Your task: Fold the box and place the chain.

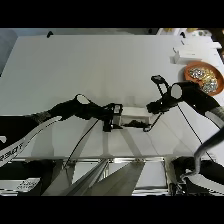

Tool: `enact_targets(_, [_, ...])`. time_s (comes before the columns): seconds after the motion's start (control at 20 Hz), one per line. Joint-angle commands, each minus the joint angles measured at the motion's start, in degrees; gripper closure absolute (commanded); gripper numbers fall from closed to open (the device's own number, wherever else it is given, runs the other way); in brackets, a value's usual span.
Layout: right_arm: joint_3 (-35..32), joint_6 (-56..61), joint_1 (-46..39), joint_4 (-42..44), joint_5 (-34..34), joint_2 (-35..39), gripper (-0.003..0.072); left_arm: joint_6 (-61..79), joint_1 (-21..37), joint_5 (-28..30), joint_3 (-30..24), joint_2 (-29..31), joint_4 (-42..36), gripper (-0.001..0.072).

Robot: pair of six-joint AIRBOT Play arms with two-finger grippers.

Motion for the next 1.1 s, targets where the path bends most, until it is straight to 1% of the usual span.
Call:
enact_targets(0.0, [0.09, -6.21, -1.4, -3.87, -0.63, 4.79, 0.0368, -0.02, 0.04, 0.02, 0.02, 0.02, 0.02, 0.0525])
enact_targets(0.1, [0.09, -11.47, -4.22, -3.06, 0.68, 7.93, 0.0369, 0.0, 0.04, 0.02, 0.02, 0.02, 0.02, 0.0525])
enact_targets(0.2, [0.09, -18.67, -8.13, 0.85, 1.84, 10.88, 0.037, 0.0, 0.04, 0.02, 0.02, 0.02, 0.02, 0.0525])
enact_targets(0.3, [0.09, -35.6, -12.17, 10.43, 5.14, 13.03, 0.0376, 0.0, 0.04, 0.02, 0.02, 0.02, 0.02, 0.0525])
enact_targets(0.4, [-0.17, -53.37, -14.84, 23.91, 9.99, 13.07, 0.0502, -0.02, 0.04, 0.02, 0.02, 0.02, 0.02, 0.0525])
enact_targets(0.45, [-0.66, -61.46, -14.95, 27.47, 10.8, 12.57, 0.0513, -0.02, 0.04, 0.02, 0.02, 0.02, 0.02, 0.0525])
enact_targets(0.55, [-1.77, -75.06, -14.78, 27.78, 12.92, 10.45, 0.0506, -0.02, 0.04, 0.02, 0.02, 0.02, 0.02, 0.0525])
enact_targets(0.6, [-2.49, -79.58, -14.78, 26.12, 13.84, 9.18, 0.0507, 0.0, 0.04, 0.02, 0.04, 0.02, 0.02, 0.0525])
enact_targets(0.7, [-5.64, -84.65, -14.78, 23.76, 13.44, 8.07, 0.0508, 0.0, 0.04, 0.02, 0.02, 0.02, 0.02, 0.0525])
enact_targets(0.8, [-10.45, -87.84, -14.78, 26.43, 10.84, 8.52, 0.0508, 0.0, 0.04, 0.0, 0.02, 0.02, 0.02, 0.0525])
enact_targets(0.95, [-18.05, -92.61, -14.78, 27.54, 4.96, 12.66, 0.0507, -0.02, 0.04, 0.02, 0.02, 0.02, 0.02, 0.0525])
enact_targets(1.05, [-19.98, -93.11, -14.78, 28.98, 4.11, 15.91, 0.0507, -0.02, 0.04, 0.02, 0.02, 0.02, 0.02, 0.0525])
